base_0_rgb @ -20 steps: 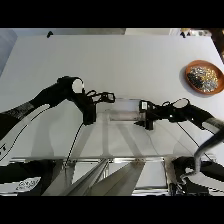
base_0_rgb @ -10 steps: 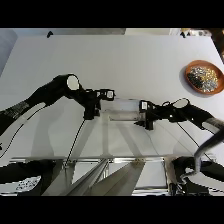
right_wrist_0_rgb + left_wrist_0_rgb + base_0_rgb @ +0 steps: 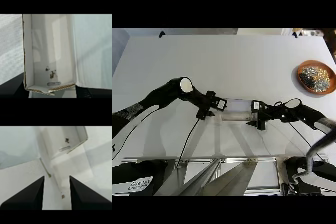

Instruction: Fold the box and place the chain.

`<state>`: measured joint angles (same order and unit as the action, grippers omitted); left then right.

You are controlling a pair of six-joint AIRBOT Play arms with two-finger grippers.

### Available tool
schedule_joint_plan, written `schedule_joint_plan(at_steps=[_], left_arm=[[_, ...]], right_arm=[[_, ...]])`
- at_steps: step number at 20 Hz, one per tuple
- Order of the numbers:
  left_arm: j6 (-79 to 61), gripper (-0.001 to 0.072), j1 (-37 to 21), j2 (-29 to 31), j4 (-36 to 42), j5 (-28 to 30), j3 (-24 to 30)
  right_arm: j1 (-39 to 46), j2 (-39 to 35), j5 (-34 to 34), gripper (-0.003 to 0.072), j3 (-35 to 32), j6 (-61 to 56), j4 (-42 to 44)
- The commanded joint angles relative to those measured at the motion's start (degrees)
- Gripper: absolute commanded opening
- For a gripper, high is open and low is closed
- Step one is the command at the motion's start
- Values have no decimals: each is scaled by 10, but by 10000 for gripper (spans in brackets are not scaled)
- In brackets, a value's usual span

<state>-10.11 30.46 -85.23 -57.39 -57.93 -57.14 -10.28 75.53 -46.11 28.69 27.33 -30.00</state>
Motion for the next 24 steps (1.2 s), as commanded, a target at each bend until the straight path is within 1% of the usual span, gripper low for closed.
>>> schedule_joint_plan(at_steps=[1,2,5,7,8,9,10,12,19,24], left_arm=[[-24,344,11,0,13,3,20],[-24,342,17,0,15,7,22],[-23,342,29,0,18,45,22],[-23,339,29,0,34,39,22],[-23,311,29,0,36,27,22],[-22,257,29,0,36,14,22],[-16,251,29,0,36,3,22],[2,251,29,0,36,-6,22],[5,252,35,0,42,0,22],[18,251,44,0,48,34,22]], right_arm=[[0,0,0,298,0,0,0],[0,0,0,298,0,0,0],[0,0,0,298,0,0,0],[0,0,0,298,0,0,0],[0,0,0,298,0,0,0],[0,0,0,298,0,0,0],[0,0,0,298,0,0,0],[0,0,0,298,0,0,0],[0,0,0,298,0,0,0],[0,0,0,298,0,0,0]])
